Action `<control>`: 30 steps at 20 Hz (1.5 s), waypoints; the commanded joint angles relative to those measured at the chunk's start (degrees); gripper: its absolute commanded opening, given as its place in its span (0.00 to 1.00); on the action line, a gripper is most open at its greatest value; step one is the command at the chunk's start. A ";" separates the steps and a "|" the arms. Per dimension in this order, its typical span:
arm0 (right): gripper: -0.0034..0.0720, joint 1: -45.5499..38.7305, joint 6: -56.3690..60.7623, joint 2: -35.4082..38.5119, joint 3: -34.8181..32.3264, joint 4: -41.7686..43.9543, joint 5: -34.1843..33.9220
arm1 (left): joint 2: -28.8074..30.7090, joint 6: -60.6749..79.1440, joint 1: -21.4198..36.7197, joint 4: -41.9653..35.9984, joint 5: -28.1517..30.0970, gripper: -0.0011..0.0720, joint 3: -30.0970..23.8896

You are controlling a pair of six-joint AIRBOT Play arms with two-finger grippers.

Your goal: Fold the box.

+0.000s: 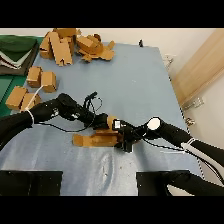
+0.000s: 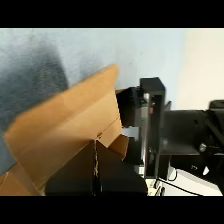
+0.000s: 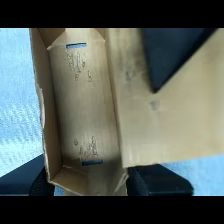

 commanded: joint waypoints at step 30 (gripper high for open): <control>0.63 0.00 0.04 0.04 0.00 -0.17 -0.22 | 15.61 53.22 13.00 9.44 -4.50 0.03 -4.79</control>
